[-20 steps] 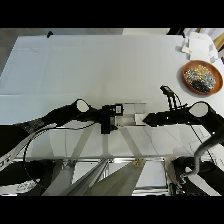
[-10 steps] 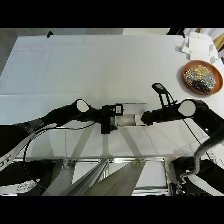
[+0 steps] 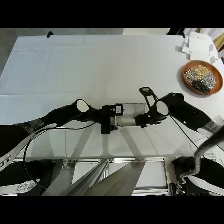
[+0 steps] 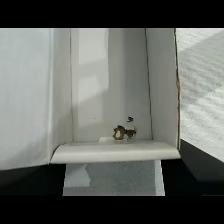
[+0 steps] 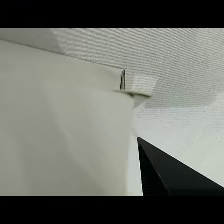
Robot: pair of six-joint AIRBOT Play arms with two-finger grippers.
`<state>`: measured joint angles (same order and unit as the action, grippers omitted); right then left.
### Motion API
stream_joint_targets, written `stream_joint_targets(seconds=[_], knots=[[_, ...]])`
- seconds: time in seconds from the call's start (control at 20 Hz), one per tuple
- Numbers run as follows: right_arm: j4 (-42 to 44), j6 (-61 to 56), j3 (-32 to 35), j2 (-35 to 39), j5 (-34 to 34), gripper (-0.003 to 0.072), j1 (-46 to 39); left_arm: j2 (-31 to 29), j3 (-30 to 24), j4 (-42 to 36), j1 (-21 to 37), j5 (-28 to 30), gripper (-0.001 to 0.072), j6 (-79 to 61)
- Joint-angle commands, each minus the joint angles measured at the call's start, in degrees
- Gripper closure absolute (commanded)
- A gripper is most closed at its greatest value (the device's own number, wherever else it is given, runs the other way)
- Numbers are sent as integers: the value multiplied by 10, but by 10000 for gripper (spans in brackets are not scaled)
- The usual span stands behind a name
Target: Fold the box and place the chain.
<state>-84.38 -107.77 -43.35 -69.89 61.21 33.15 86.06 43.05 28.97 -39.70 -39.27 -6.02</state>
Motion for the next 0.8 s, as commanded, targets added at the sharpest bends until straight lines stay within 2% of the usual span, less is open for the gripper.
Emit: stream_joint_targets(seconds=[0.0,0.4,0.5,0.7,0.75], knots=[[-29,-53,-22,-23,3,251,19,0,0,0,0,0,435,0],[-43,-106,-23,-26,-51,256,19,0,0,0,0,0,435,0],[-38,-116,-23,-37,-50,289,22,0,0,0,0,0,435,0],[-54,-115,-21,-40,-47,302,34,-1,0,0,0,0,435,0],[-54,-115,-19,-40,-46,340,34,0,0,0,0,0,435,0]])
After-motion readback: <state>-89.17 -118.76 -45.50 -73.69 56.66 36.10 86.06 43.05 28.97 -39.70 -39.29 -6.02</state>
